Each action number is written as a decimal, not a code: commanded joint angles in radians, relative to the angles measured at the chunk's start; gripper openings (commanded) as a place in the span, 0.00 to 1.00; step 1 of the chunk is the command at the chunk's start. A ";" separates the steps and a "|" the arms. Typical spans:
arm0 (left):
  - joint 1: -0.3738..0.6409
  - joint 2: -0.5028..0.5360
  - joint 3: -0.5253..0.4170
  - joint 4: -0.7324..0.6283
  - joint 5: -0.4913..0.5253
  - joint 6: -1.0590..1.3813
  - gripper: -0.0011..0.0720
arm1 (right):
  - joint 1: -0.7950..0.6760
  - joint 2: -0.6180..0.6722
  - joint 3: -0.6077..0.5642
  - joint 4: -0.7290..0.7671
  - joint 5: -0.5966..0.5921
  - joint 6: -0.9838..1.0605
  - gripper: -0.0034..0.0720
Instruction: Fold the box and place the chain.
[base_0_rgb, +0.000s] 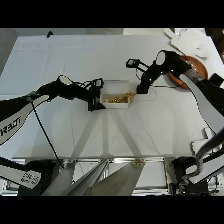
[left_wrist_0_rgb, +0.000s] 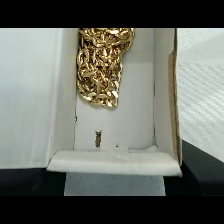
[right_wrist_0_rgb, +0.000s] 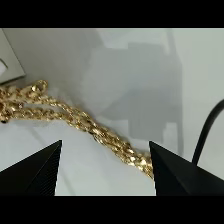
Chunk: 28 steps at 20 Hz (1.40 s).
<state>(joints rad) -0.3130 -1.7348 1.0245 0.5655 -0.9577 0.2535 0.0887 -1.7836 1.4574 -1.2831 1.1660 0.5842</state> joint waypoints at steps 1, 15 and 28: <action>0.000 0.000 0.000 0.000 0.000 0.000 0.17 | 0.021 -0.021 0.000 -0.003 -0.035 -0.014 0.80; 0.000 0.000 0.000 0.000 0.000 0.000 0.17 | 0.041 -0.023 -0.104 -0.076 -0.064 0.019 0.06; 0.000 0.000 0.000 0.000 0.000 0.000 0.17 | 0.116 0.240 -0.104 0.068 -0.011 0.186 0.06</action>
<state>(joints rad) -0.3130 -1.7348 1.0245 0.5655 -0.9577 0.2535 0.1844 -1.6104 1.3533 -1.2835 1.1458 0.7238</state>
